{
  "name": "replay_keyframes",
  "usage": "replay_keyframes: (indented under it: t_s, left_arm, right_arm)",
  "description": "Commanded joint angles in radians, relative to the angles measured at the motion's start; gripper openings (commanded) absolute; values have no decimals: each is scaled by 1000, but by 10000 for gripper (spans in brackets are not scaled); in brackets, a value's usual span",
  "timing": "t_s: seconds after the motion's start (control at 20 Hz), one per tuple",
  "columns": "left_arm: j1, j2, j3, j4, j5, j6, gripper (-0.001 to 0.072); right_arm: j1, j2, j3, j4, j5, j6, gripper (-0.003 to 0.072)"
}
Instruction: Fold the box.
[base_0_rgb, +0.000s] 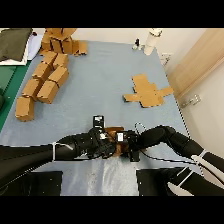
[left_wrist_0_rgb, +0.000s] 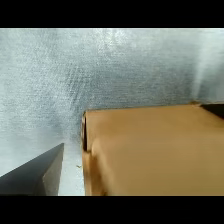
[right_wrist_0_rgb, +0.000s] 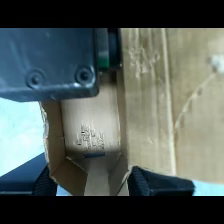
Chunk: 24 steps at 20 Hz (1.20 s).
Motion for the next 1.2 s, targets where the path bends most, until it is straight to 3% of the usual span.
replay_keyframes:
  t_s: [0.0, 0.05, 0.4, 0.45, 0.55, 0.95, 1.0, 1.05, 1.1, 1.15]
  left_arm:
    - [-1, -21, 5, -17, -10, 1, 578]
    - [-1, -21, 12, -16, -25, 6, 427]
    - [-1, -22, 40, -12, -34, 18, 409]
    - [-1, -21, 40, -7, -35, -5, 368]
    - [-1, -22, 40, -1, -27, 10, 13]
    - [0, -21, 42, -9, -16, 13, 15]
    - [0, -21, 42, -9, -16, 14, 100]
    - [0, -21, 42, -12, -18, 14, 360]
    - [0, -21, 42, -17, -23, 14, 454]
    - [0, -20, 42, -18, -33, 14, 453]
  right_arm:
    - [0, 0, 0, 1, 1, 1, 562]
    - [0, 0, 0, 1, 1, 1, 562]
    - [0, 0, 0, 1, 1, 1, 562]
    - [0, 0, 0, 1, 0, 1, 562]
    - [0, 0, 0, 1, 1, 1, 562]
    - [0, 0, 0, 1, 1, 1, 562]
    - [0, 0, 0, 1, 1, 1, 561]
    - [0, 0, 0, 1, 1, 1, 562]
    - [0, 0, 0, 1, 1, 1, 561]
    - [0, 0, 0, 1, 1, 1, 561]
